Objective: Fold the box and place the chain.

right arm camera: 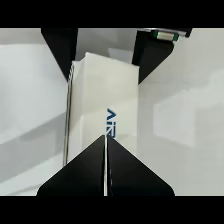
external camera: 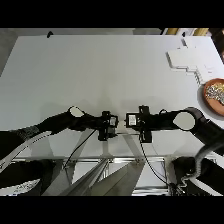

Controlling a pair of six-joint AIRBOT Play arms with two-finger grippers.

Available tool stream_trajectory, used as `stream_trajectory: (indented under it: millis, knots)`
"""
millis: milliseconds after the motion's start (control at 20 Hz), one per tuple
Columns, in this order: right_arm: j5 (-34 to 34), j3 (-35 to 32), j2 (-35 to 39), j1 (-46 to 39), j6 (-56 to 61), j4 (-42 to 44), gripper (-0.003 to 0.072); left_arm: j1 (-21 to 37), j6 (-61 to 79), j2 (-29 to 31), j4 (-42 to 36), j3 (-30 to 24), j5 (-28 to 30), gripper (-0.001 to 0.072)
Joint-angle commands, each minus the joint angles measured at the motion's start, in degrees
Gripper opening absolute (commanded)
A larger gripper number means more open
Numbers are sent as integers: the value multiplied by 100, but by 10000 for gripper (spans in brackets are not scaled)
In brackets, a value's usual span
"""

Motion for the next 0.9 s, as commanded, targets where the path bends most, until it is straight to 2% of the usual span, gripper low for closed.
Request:
stream_trajectory:
  millis: [0,450,850]
  knots:
    - [304,-9,-140,-74,2,-4,18,0,0,4,0,-2,7,372]
    - [481,-35,-579,-61,0,7,18,0,0,4,0,-2,7,372]
    - [118,-179,-625,55,-22,0,18,0,0,4,-2,-2,7,372]
